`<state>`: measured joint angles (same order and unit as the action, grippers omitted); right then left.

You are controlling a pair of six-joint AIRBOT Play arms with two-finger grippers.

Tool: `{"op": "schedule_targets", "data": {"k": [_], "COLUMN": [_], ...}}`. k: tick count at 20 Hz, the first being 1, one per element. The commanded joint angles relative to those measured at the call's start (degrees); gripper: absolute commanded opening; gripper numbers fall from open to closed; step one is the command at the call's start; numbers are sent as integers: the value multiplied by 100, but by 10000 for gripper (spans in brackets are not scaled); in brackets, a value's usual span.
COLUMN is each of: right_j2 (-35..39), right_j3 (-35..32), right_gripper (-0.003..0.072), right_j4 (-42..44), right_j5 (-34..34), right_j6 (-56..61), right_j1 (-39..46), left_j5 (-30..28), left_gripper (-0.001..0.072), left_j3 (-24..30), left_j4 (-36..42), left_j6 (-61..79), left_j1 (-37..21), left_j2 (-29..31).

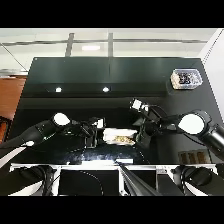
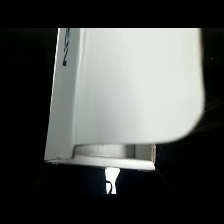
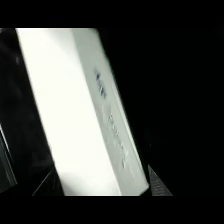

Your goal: Fold the box and place the chain.

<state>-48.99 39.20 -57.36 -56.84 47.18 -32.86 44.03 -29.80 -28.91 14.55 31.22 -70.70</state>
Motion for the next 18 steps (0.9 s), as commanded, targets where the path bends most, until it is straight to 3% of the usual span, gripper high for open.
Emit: {"op": "schedule_targets", "data": {"k": [1,6,9,12,18], "right_j2": [162,562,562,560,557], "right_j3": [-9,-35,-623,-951,-951], "right_gripper": [688,686,688,688,688], "right_j4": [533,144,295,400,369], "right_j5": [741,343,793,817,304], "right_j6": [46,909,911,579,-772], "right_j1": [0,428,520,522,109], "left_j5": [-2,-2,-2,-4,-2], "left_gripper": [343,344,344,344,344], "left_j3": [-4,-4,-4,-4,-4], "left_j4": [-2,-2,-2,-2,-2], "left_j6": [0,0,0,0,0], "left_j1": [4,4,4,4,4], "left_j2": [-4,-4,-4,-7,-4]}}
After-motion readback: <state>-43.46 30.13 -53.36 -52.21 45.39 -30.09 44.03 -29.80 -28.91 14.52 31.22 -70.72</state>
